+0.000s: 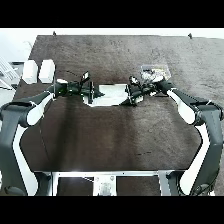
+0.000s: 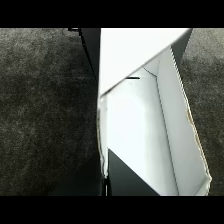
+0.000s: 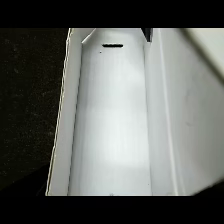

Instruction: Fold the box and place the chain.

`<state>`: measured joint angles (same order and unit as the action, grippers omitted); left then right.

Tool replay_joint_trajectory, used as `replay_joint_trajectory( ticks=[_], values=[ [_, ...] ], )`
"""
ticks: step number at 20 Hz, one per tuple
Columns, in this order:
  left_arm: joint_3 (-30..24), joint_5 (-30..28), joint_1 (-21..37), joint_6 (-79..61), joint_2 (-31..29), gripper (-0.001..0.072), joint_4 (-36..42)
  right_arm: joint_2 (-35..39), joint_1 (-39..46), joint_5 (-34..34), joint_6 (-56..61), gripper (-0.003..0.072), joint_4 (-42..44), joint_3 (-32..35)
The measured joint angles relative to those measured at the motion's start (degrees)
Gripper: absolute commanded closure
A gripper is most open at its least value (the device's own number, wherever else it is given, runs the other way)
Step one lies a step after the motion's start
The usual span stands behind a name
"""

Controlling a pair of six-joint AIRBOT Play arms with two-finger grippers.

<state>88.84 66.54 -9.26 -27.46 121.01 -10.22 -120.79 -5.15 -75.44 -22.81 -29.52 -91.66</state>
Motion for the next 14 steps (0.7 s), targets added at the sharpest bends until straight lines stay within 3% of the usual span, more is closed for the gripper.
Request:
replay_joint_trajectory(
  ticks=[2,3,6,12,14],
  values=[
    [0.0,0.04,0.0,-0.02,0.0,0.0689,0.0,0.0,0.0,0.02,-0.04,0.0252,-0.07,0.0],
    [0.0,0.04,0.0,-0.04,0.0,0.0689,-0.02,0.0,0.0,0.02,-0.04,0.0256,-0.09,0.0],
    [0.0,0.04,-0.02,-0.02,0.0,0.0689,0.0,0.0,0.0,0.04,-0.13,0.0166,-0.2,0.0],
    [0.0,0.02,-0.02,-0.02,0.0,0.0689,0.0,0.0,0.0,0.52,-0.31,0.0144,-0.31,0.0],
    [0.0,-0.02,-0.02,-0.02,0.0,0.069,0.0,0.0,-0.02,0.79,-0.37,0.0106,-0.37,0.0]
  ],
)
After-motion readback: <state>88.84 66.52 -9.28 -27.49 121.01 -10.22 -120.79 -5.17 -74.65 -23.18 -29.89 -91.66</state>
